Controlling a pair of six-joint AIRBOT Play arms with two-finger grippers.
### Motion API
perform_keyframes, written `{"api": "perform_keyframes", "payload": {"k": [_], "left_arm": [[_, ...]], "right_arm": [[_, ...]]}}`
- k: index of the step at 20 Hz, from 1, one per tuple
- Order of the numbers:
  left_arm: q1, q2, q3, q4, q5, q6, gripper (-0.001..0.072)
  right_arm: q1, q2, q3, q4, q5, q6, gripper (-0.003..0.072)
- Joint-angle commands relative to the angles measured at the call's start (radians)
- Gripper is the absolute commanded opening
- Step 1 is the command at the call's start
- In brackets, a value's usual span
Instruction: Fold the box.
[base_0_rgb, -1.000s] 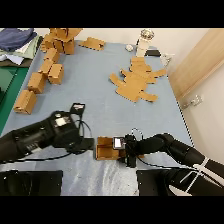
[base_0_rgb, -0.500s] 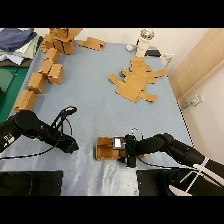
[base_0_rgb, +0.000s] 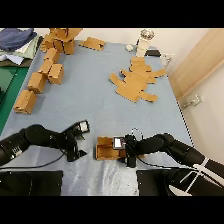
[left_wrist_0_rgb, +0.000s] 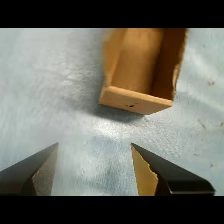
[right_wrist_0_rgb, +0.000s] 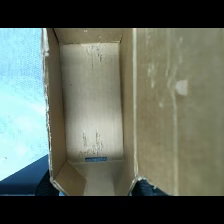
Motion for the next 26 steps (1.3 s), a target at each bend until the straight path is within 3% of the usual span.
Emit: {"api": "perform_keyframes", "payload": {"k": [1,4,15,26], "left_arm": [[-0.159,0.001,-0.067,-0.083,0.24,0.242,0.0691],[-0.201,0.001,-0.098,-0.21,0.261,0.282,0.0691],[-0.201,-0.058,-0.101,-0.446,0.243,0.45,0.0691],[-0.229,-0.204,-0.018,-0.445,0.21,0.472,0.0691]], "right_arm": [[0.0,0.0,0.001,0.0,0.0,0.0,0.0429],[0.0,0.0,0.001,0.0,0.0,0.0,0.0428],[0.0,0.0,0.001,0.0,0.0,0.0,0.0428],[0.0,0.0,0.001,0.0,0.0,0.0,0.0428]]}}
